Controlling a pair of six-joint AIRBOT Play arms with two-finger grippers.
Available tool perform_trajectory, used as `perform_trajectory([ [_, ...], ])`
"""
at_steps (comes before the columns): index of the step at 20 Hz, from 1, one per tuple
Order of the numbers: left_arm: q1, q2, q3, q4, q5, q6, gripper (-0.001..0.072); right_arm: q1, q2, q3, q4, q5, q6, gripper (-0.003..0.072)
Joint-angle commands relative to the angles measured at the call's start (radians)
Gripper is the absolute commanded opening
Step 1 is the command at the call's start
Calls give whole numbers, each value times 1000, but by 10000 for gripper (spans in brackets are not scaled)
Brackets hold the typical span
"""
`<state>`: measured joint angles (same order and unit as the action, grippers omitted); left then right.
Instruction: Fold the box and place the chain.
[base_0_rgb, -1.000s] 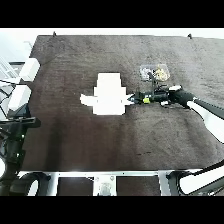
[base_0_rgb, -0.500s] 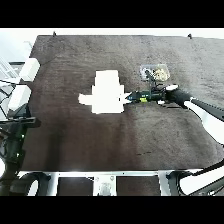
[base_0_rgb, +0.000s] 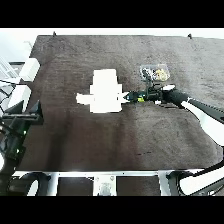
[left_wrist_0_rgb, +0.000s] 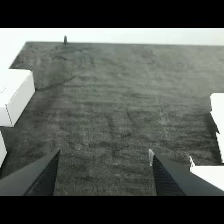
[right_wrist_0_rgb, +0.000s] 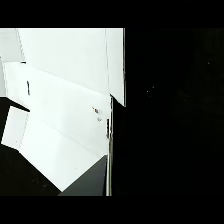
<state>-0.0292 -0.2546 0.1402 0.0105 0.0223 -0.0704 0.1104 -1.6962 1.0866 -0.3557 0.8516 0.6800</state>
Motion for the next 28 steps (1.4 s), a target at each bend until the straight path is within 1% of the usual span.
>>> perform_trajectory([
  [1,0,-234,121,2,-39,0,628,1,1,1,1,-3,-1,7],
  [2,0,-326,170,2,-74,0,628,1,1,1,1,-3,0,7],
  [4,0,-515,288,2,-180,0,627,1,1,1,1,-6,-1,7],
  [7,0,-784,491,10,-367,-28,627,1,1,1,0,-6,-1,7],
  [8,0,-862,559,39,-430,-72,627,0,1,1,0,-6,-1,7],
  [9,0,-930,626,96,-491,-137,627,0,1,1,-3,-6,-2,7],
  [11,0,-1069,785,304,-641,-338,627,0,1,1,-3,-7,-5,7],
  [13,0,-1208,972,519,-846,-528,628,0,1,1,-3,-6,-4,7],
  [14,0,-1275,1066,579,-934,-576,628,0,1,1,-3,-6,-4,7],
  [17,0,-1423,1297,652,-1101,-667,627,0,1,1,-3,-6,-5,8],
  [20,0,-1551,1500,736,-1207,-755,627,0,1,1,-3,-6,-5,8],
  [22,0,-1635,1613,766,-1265,-807,627,0,1,1,-3,-6,-5,8],
  [25,0,-1743,1739,783,-1282,-858,627,0,1,1,-3,-6,-5,8],
  [28,-1,-1823,1838,750,-1328,-874,627,0,1,1,-3,-6,-8,8],
])
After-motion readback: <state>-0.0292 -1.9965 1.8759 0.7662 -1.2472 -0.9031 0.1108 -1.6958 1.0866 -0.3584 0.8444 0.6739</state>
